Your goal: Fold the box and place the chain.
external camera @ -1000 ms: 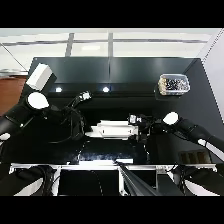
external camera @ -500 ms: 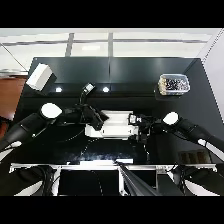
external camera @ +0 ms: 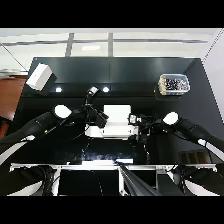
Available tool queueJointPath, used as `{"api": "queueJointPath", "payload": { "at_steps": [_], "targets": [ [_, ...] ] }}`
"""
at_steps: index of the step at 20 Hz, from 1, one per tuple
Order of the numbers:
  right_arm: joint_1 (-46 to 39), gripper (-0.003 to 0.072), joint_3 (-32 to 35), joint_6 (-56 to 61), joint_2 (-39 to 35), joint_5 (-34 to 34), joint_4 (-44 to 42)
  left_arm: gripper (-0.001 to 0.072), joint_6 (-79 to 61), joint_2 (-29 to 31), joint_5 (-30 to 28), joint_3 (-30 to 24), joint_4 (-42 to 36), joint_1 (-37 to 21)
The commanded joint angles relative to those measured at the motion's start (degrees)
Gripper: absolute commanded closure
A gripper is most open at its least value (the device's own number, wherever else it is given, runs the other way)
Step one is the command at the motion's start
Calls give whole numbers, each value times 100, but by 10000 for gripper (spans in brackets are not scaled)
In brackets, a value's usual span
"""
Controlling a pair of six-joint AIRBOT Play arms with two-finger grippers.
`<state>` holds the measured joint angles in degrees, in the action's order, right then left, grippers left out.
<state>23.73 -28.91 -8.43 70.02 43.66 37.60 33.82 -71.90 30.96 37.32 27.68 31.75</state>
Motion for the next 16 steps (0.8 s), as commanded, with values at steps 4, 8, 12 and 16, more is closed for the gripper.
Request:
{"api": "queueJointPath", "payload": {
  "at_steps": [4, 8, 12, 16],
  "targets": [
    [2, 324, 0, 2, 2, -2, 59, 681, 11, -37, 197, 105, 667, 46],
    [0, 324, 0, 2, 2, -4, 57, 681, 514, 769, 791, 234, 1749, -603],
    [0, 324, 0, 2, 2, -4, 57, 444, 533, 1296, 2280, 234, 2273, -1543],
    [0, 324, 0, 2, 2, -4, 57, -3, -501, 1220, 2931, 146, 2382, -1589]
  ]
}}
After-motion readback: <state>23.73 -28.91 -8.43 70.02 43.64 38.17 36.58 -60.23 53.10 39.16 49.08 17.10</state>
